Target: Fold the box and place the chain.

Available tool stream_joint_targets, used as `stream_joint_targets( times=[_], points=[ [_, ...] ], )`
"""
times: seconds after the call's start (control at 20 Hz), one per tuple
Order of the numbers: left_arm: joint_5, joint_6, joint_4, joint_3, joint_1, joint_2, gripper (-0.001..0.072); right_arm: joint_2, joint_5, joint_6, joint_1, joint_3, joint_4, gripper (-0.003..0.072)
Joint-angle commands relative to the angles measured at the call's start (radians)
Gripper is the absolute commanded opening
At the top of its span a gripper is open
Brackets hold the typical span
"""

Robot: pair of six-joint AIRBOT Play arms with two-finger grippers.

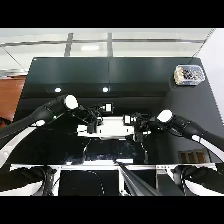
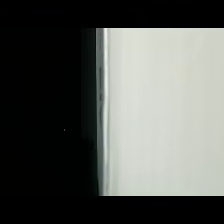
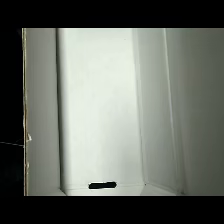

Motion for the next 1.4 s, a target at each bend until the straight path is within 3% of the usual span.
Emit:
stream_joint_targets(
  times=[0.0,1.25,1.35],
  points=[
    [0.000,0.000,0.000,0.001,0.000,0.000,0.0024,-0.001,-0.005,0.015,0.002,0.000,-0.018,0.0695],
    [0.000,0.000,0.000,0.001,0.000,0.000,0.0024,-0.001,0.005,0.042,-0.017,0.000,-0.037,0.0694],
    [0.000,0.000,-0.016,0.001,0.000,0.000,0.0024,-0.001,0.005,0.042,-0.017,0.000,-0.038,0.0537]
  ],
)
